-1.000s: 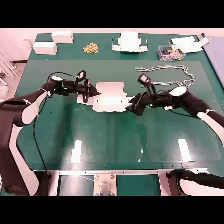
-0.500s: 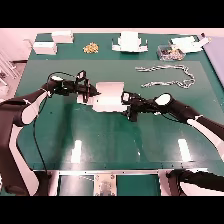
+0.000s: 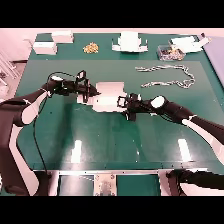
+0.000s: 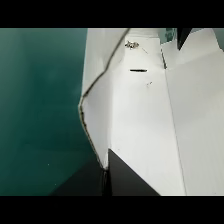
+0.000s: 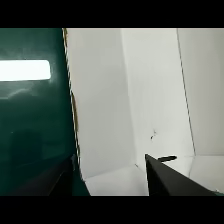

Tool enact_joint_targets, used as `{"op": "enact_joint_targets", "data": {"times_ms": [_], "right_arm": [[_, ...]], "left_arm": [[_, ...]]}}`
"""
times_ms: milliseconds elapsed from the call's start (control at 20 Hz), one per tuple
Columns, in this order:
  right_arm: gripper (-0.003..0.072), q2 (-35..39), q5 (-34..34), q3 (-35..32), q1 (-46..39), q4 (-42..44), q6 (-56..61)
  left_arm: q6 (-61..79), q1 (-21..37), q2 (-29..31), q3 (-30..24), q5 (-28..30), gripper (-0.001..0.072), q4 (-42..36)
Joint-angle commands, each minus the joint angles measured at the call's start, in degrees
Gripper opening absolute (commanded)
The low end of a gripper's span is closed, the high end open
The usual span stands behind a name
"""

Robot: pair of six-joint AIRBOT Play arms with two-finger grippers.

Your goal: Fold the box and place the chain.

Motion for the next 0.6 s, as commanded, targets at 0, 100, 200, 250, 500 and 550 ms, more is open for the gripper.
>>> {"op": "enact_joint_targets", "data": {"times_ms": [0,100,200,250,500,550], "right_arm": [[0.0529,-1.44,-4.48,0.00,0.50,0.15,-0.48],[0.0529,-1.36,-7.89,0.15,0.52,1.09,-0.46],[0.0529,-1.36,-8.46,1.09,0.48,3.45,-0.46],[0.0529,-1.33,-8.37,1.51,0.50,3.41,-0.46],[0.0529,0.11,-8.17,2.54,0.22,3.41,-0.46],[0.0529,0.24,-8.02,2.67,-0.13,3.41,-0.48]], "left_arm": [[0.02,0.04,-0.02,-0.02,0.00,0.0019,0.00],[0.02,0.04,-0.02,-0.02,0.00,0.0019,0.00],[0.02,0.04,-0.02,-0.02,0.00,0.0019,0.00],[0.02,0.04,-0.02,-0.02,0.00,0.0019,0.00],[0.02,0.04,-0.02,-0.02,0.00,0.0019,0.00],[0.02,0.04,-0.02,-0.02,0.00,0.0019,0.00]]}}
